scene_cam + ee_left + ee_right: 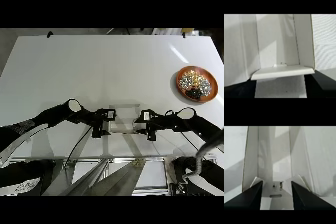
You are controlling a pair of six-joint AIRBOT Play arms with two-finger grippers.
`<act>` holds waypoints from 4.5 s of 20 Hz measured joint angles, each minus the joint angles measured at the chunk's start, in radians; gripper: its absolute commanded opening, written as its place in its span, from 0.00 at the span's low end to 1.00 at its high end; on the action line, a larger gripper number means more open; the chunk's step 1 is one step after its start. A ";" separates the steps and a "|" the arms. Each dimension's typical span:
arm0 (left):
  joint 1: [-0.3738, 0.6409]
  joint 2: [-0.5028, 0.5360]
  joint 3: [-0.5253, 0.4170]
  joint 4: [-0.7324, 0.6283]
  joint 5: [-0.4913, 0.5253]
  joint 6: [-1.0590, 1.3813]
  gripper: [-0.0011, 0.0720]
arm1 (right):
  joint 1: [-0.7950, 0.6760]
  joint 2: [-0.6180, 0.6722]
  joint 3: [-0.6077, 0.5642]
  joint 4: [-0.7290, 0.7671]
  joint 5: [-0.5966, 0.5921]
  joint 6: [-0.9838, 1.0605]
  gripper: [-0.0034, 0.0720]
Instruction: Fold the box and place the chain.
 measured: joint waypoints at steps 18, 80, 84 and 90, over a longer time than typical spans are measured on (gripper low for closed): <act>0.000 0.000 0.000 0.001 0.000 0.003 0.45 | -0.183 0.351 0.000 -0.383 -0.038 0.991 0.06; 0.000 0.000 0.000 0.000 0.000 0.002 0.45 | -0.187 0.147 0.000 -0.119 0.185 1.481 0.39; 0.000 0.000 0.000 0.000 0.000 0.002 0.45 | -0.147 0.155 0.000 -0.113 0.151 1.488 0.41; 0.000 0.000 0.000 0.000 0.000 0.002 0.45 | -0.046 0.157 0.055 -0.203 0.106 1.660 0.49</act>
